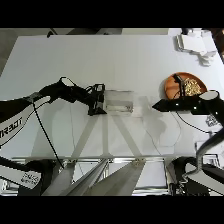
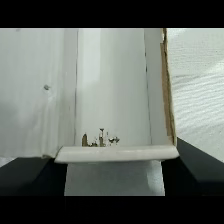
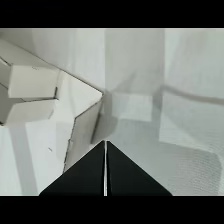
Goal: Fold the box and place the chain.
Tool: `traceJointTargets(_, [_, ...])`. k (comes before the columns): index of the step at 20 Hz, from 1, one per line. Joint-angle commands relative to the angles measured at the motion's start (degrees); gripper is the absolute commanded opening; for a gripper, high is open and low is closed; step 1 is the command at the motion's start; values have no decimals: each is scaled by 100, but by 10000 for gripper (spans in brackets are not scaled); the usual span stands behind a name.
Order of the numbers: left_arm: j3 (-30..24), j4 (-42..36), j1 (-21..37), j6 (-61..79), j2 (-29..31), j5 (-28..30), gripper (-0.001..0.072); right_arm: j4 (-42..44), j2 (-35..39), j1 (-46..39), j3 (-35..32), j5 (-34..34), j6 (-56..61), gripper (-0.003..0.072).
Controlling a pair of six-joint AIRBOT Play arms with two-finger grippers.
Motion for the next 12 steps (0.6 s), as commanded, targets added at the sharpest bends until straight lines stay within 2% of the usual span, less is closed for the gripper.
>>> traceJointTargets(1, [2,2,0,0,-2,2,214,-297,-426,323,2,-210,391,9])
traceJointTargets(5, [2,2,0,0,-2,2,214,623,-927,704,2,-304,138,6])
traceJointTargets(8, [2,2,-2,0,-2,2,214,1126,-1038,938,2,-411,61,6])
traceJointTargets(12, [2,2,0,2,-2,2,214,1878,-1034,944,2,-50,-264,8])
